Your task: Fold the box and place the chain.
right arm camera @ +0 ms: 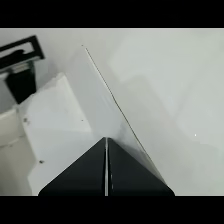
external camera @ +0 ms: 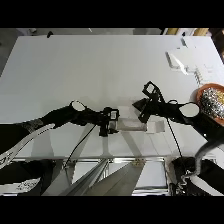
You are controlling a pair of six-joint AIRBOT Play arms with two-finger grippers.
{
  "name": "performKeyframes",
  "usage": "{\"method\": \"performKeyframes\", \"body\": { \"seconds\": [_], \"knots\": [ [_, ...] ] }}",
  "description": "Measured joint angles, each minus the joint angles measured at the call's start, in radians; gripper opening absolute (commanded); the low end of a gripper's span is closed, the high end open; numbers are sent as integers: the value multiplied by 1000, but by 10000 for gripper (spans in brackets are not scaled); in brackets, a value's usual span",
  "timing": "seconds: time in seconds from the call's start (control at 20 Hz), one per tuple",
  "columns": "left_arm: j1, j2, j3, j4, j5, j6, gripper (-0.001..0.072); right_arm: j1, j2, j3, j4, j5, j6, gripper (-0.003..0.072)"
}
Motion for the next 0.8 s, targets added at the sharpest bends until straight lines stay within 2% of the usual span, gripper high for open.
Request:
{"method": "performKeyframes", "body": {
  "seconds": [0.2, 0.45, 0.6, 0.8],
  "knots": [
    [0, 0, 0, 0, 0, -1, 321, 1, -78, 18, -114, -7, 101, 21],
    [0, 0, 0, 0, 0, -1, 321, 1, -101, 24, -220, 17, 201, 21],
    [0, 0, 0, 1, -2, 1, 321, -1, -42, 25, -253, 72, 219, 20],
    [0, 0, 0, 0, -2, 1, 321, -43, 111, 25, -346, 201, 230, 20]
  ]
}}
